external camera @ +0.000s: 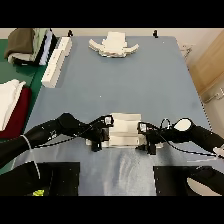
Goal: Fold the box.
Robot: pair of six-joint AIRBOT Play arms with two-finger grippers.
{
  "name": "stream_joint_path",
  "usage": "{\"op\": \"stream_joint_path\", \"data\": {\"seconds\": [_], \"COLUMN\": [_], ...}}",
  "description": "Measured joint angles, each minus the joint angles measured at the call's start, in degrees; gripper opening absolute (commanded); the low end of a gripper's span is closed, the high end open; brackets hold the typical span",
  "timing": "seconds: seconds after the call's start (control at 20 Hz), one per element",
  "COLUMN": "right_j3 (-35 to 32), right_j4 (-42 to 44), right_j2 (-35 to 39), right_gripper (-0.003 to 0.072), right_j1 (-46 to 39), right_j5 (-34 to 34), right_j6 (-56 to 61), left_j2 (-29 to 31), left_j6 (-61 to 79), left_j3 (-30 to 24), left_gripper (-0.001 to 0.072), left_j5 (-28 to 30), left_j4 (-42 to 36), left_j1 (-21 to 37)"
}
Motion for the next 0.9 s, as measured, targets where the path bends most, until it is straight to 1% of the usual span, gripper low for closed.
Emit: {"op": "stream_joint_path", "data": {"seconds": [0.15,0.25,0.45,0.55,0.7,0.8,0.9], "right_j3": [0.00,-0.02,-0.02,0.00,0.00,0.00,0.00], "right_j4": [0.02,0.00,0.02,0.00,0.00,0.00,0.00], "right_j2": [0.00,0.00,0.00,0.00,0.00,0.00,0.00], "right_gripper": [0.0510,0.0510,0.0510,0.0511,0.0510,0.0510,0.0510], "right_j1": [0.00,0.00,0.00,0.00,0.00,0.00,0.00], "right_j5": [-0.02,-0.02,0.00,0.00,0.00,0.00,0.00], "right_j6": [-0.02,-0.02,-0.02,-0.02,-0.04,-0.02,-0.02], "left_j2": [5.49,10.54,21.27,24.30,25.79,24.90,23.17], "left_j6": [-13.00,-24.39,-54.95,-67.91,-81.88,-86.66,-89.13], "left_j3": [0.11,0.28,0.42,0.42,-0.26,-1.36,-2.93], "left_gripper": [0.0016,0.0016,0.0017,0.0016,0.0016,0.0016,0.0016], "left_j5": [-2.40,-4.87,-12.11,-15.98,-20.15,-21.42,-21.81], "left_j4": [10.34,16.44,26.71,29.79,31.52,30.25,27.26], "left_j1": [1.60,3.69,11.04,15.54,21.14,22.97,23.93]}}
